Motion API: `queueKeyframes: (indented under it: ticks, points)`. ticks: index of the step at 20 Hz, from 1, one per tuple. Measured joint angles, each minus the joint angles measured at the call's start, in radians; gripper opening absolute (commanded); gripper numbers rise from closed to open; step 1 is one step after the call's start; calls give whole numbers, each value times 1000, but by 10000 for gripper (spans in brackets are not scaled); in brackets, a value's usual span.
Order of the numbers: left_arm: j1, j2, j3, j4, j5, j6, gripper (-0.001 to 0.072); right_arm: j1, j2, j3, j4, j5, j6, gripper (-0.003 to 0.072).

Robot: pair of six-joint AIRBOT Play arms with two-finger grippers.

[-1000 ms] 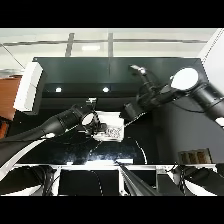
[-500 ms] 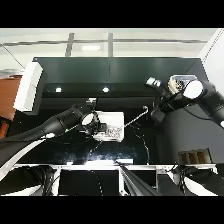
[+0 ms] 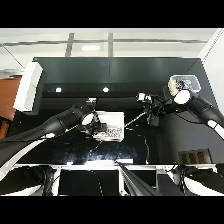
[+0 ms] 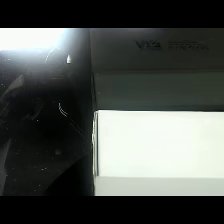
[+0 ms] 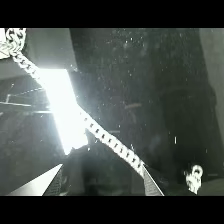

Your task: Fold the box and place the chain.

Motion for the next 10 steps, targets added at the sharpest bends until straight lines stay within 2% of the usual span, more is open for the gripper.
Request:
queueKeyframes:
  ticks: [6,7,8,10]
  points:
    - [0,0,0,0,0,0,31,0,-49,-3,26,-82,-124,553]
    - [0,0,0,0,0,0,31,0,-53,-3,25,-98,-136,501]
    - [0,0,0,0,0,0,31,0,-57,-3,22,-106,-143,417]
    - [0,0,0,0,0,0,31,0,-64,-3,13,-120,-156,418]
